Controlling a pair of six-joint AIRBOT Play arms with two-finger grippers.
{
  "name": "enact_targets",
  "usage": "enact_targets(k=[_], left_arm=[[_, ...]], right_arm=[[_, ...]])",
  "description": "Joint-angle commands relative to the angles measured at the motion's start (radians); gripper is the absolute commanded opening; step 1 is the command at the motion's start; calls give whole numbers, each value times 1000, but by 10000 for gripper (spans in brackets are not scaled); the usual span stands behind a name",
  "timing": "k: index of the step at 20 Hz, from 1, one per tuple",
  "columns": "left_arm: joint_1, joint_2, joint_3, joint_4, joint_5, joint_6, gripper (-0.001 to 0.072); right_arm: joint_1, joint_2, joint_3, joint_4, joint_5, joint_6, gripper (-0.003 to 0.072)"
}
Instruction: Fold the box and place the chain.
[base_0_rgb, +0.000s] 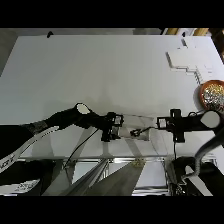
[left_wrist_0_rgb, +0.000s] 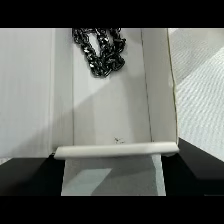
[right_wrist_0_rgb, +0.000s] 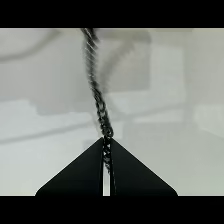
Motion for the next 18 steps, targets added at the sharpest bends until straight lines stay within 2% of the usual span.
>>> enact_targets(k=[1,5,7,10,13,15,18], left_arm=[[0,0,0,0,0,0,210],[0,0,0,0,0,0,210],[0,0,1,0,0,0,210],[0,0,1,0,1,0,210],[0,0,1,0,0,0,210],[0,0,0,0,0,0,210],[0,0,0,0,0,0,210]], right_arm=[[0,171,0,202,164,47,15],[2,248,0,622,182,92,16],[41,248,0,758,146,91,16],[169,238,-3,781,-40,126,16],[339,164,-4,752,-204,182,16],[422,94,-4,668,-269,255,17],[455,19,-4,495,-284,391,21]])
